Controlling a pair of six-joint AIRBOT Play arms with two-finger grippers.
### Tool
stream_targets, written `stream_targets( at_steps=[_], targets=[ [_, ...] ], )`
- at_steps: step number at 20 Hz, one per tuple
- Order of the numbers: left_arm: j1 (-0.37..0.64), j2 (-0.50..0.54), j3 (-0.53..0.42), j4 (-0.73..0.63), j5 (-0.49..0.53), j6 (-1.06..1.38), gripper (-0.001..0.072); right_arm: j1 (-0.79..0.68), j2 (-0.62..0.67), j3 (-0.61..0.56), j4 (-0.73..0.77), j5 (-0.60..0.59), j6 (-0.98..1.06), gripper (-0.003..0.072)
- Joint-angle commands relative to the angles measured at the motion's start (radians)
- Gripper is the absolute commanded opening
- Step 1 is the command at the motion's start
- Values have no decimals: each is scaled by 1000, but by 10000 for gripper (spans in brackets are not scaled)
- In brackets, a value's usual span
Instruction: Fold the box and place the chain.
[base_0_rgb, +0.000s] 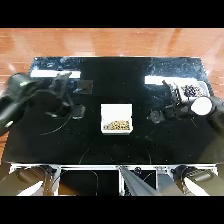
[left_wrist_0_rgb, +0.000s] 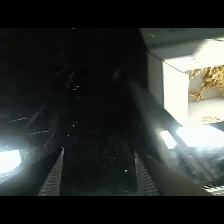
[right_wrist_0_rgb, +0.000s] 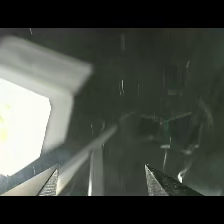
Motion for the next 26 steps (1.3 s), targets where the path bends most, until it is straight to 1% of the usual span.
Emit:
stream_targets(
  at_steps=[1,2,4,6,8,10,13,14,17,18,21,26],
  targets=[
    [69,162,-172,-118,-147,18,544,5,-147,196,5,-13,-78,693],
    [69,167,-201,-142,-150,18,544,5,-231,291,31,14,-145,715],
    [69,159,-238,-167,-150,18,544,8,-404,498,108,122,-281,715],
    [70,150,-251,-170,-164,34,544,29,-542,676,155,219,-389,715],
    [70,140,-251,-173,-192,54,544,67,-618,777,161,229,-440,715],
    [70,137,-251,-174,-223,61,544,114,-643,796,160,223,-494,714],
    [70,137,-251,-177,-224,87,544,166,-649,796,163,287,-550,714],
    [70,137,-251,-180,-224,91,544,171,-649,796,177,322,-550,714],
    [69,137,-251,-182,-224,94,544,180,-645,796,227,497,-548,714],
    [69,137,-251,-182,-224,98,544,188,-637,796,225,516,-548,714],
    [69,137,-251,-182,-225,98,544,219,-608,790,217,512,-550,714],
    [69,137,-251,-183,-225,105,544,290,-581,690,133,457,-567,714]
  ],
)
